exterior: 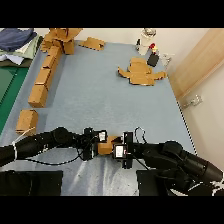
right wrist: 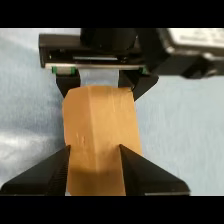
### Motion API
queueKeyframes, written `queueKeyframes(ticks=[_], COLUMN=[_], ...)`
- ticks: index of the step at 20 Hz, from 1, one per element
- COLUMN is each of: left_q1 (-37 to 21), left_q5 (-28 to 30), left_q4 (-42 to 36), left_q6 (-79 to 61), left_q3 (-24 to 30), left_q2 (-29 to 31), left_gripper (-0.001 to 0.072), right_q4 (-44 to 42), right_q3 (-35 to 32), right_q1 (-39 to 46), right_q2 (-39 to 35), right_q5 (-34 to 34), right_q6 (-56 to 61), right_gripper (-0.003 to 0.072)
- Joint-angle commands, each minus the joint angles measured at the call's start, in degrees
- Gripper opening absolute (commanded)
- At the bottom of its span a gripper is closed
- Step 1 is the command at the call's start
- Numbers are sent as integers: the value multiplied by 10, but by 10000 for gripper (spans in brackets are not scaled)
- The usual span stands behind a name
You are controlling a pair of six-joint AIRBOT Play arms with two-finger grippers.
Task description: Fold the box.
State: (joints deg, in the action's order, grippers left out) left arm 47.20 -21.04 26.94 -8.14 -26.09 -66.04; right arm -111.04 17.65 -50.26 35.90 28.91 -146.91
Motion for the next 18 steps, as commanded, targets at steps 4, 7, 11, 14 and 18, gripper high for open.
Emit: queueKeyframes(ticks=[4, 7, 11, 14, 18], left_q1=[0, 0, 0, 0, 0], left_q5=[0, 0, 0, 0, 0], left_q4=[0, 0, 0, 0, 0], left_q6=[0, 0, 0, 0, 0], left_q3=[0, 0, 0, 0, 0], left_q2=[0, 0, 0, 0, 0], left_gripper=[521, 522, 522, 521, 522], right_q4=[68, 74, 74, 78, 83], right_q3=[0, 0, 0, 0, 0], right_q1=[-1, -2, -9, -32, -41], right_q2=[22, 22, 21, 16, 1], right_q5=[-14, -14, -13, -9, -7], right_q6=[-3, -3, -8, -8, -8], right_gripper=[486, 429, 353, 263, 218])
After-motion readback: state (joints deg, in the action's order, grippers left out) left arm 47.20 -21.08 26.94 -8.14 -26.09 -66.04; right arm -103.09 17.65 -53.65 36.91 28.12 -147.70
